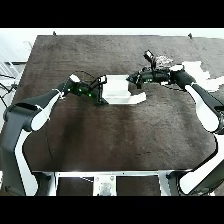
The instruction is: Fold the box and place the chain.
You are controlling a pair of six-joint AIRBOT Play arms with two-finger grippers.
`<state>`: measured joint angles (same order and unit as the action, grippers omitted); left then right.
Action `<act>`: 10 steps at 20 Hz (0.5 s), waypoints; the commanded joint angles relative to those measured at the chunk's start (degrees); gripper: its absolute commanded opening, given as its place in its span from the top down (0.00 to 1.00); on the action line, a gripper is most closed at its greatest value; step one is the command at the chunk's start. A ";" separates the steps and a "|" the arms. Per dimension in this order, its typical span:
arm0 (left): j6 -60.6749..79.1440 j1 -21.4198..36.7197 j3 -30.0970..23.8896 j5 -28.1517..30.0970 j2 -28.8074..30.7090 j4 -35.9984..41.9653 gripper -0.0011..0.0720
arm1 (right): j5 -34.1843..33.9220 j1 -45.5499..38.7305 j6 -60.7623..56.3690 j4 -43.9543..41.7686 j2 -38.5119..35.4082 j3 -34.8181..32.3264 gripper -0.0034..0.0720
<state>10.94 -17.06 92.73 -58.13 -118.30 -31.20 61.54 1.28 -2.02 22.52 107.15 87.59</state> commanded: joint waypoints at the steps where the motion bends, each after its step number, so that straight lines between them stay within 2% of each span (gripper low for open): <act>1: 0.02 0.02 0.00 0.04 0.02 -0.02 0.44 | -5.03 0.50 -3.08 0.48 0.87 0.09 0.94; 10: 0.02 0.02 0.00 0.04 0.02 -0.02 0.44 | -4.28 1.22 -4.90 2.64 4.00 0.11 0.94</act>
<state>10.96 -17.06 92.73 -58.13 -118.30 -31.20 57.10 2.20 -6.37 24.38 110.61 87.68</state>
